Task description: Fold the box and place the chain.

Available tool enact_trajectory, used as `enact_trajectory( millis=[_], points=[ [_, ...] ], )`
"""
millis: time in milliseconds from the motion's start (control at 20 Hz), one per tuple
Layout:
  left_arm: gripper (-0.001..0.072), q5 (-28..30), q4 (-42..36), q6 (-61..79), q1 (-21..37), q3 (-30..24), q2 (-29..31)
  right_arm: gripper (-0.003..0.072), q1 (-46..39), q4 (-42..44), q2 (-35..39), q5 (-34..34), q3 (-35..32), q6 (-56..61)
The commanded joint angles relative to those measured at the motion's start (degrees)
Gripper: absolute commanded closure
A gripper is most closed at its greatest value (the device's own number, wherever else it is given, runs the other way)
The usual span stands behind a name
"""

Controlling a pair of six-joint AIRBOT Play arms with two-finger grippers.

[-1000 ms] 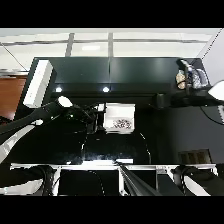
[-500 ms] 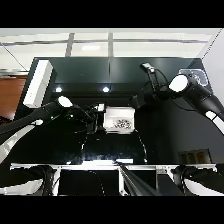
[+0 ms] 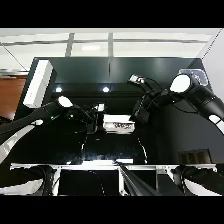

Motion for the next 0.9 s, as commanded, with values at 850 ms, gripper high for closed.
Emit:
enact_trajectory(
  millis=[850],
  points=[
    [0.0302, 0.0, -0.02, 0.0, -0.04, 0.04, -0.04, 0.0207, 4.28, 3.28, -0.09, -8.9, -6.43, -14.6]
  ],
)
